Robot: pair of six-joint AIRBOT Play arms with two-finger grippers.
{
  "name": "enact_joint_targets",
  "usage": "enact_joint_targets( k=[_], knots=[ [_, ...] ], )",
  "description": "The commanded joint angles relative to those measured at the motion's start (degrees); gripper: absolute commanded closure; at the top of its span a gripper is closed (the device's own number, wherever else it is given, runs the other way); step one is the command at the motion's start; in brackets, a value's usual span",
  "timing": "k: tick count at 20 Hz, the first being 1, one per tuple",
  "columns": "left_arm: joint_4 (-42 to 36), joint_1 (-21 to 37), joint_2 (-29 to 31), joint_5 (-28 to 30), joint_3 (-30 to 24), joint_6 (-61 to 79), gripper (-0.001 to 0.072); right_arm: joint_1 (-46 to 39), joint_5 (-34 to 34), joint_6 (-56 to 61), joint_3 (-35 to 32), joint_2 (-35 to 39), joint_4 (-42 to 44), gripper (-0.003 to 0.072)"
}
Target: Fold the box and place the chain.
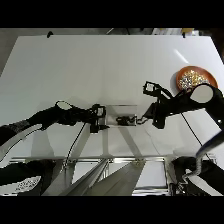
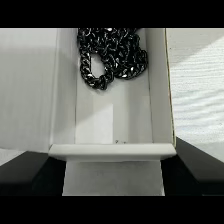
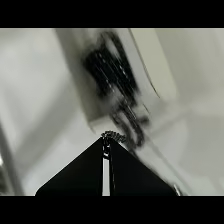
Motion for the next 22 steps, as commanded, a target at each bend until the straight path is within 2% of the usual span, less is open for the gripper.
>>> enact_joint_targets(
  k=[1, 7, 9, 16, 18, 20, 22],
  knots=[
    [0.0, 0.02, 0.04, 0.02, 0.02, 0.02, 0.0456, 3.61, -1.38, -5.01, 0.04, 2.23, 20.96, 0.067],
    [0.0, 0.0, 0.04, 0.02, 0.02, 0.02, 0.0456, 16.63, -21.64, -5.07, 0.04, 2.12, 19.82, 0.067],
    [0.0, 0.02, 0.04, 0.02, 0.02, 0.02, 0.0456, 18.56, -25.33, -5.05, 0.04, 1.86, 18.08, 0.067],
    [0.0, 0.02, 0.04, 0.02, 0.02, 0.0, 0.0456, 18.78, -24.06, 8.87, 0.04, -5.05, 6.49, 0.0661],
    [0.0, 0.02, 0.04, 0.02, 0.02, 0.0, 0.0456, 18.75, -23.37, 9.84, 0.04, -6.29, 4.83, 0.0473],
    [0.0, 0.02, 0.04, 0.02, 0.02, 0.02, 0.0456, 18.6, -23.15, 9.79, 0.11, -5.49, 4.2, 0.045],
    [0.0, 0.02, 0.04, 0.02, 0.02, 0.02, 0.0456, 17.35, -21.27, 9.75, 0.11, -3.21, 1.03, 0.0481]
  ],
)
